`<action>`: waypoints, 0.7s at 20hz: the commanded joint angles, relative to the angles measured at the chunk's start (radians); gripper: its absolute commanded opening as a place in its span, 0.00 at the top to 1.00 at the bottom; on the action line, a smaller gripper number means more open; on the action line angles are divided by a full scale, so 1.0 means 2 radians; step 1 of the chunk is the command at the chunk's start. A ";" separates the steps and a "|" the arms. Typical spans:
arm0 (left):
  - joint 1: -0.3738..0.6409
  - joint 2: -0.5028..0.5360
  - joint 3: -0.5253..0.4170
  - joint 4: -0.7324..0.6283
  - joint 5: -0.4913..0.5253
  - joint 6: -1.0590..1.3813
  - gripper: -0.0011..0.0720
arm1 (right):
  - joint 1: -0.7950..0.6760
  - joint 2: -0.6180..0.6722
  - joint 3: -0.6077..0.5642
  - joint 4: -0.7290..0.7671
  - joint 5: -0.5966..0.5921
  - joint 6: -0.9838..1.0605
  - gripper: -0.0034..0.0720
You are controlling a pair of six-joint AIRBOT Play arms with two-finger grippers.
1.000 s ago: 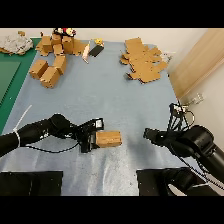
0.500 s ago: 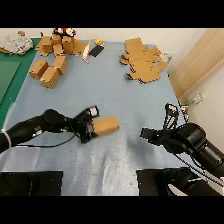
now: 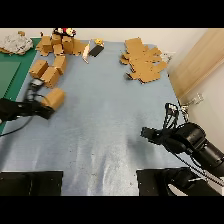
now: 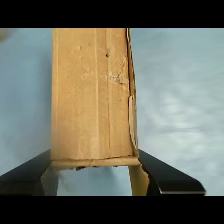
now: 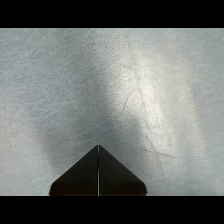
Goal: Fold the box.
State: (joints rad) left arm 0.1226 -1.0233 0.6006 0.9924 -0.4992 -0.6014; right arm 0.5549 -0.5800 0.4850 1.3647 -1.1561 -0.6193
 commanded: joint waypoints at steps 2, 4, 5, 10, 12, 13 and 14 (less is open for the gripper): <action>0.134 -0.004 0.007 0.050 0.014 -0.053 0.38 | 0.000 0.000 0.000 -0.004 0.019 -0.001 0.95; 0.139 -0.028 0.025 0.050 0.019 -0.053 0.38 | 0.000 0.000 0.000 -0.004 0.034 -0.001 0.95; 0.137 -0.046 0.037 0.050 0.023 -0.052 0.38 | 0.000 0.000 0.000 -0.003 0.039 -0.001 0.95; 0.130 -0.144 0.126 0.036 0.015 -0.078 0.38 | 0.000 0.000 0.000 -0.002 0.042 0.005 0.95; 0.113 -0.177 0.160 0.032 0.011 -0.077 0.38 | 0.000 0.000 0.000 -0.002 0.042 0.009 0.95; 0.102 -0.192 0.175 0.033 0.013 -0.077 0.38 | 0.000 0.000 0.000 -0.002 0.042 0.009 0.95; 0.092 -0.207 0.191 0.033 0.016 -0.077 0.38 | 0.000 0.000 0.000 -0.002 0.042 0.009 0.95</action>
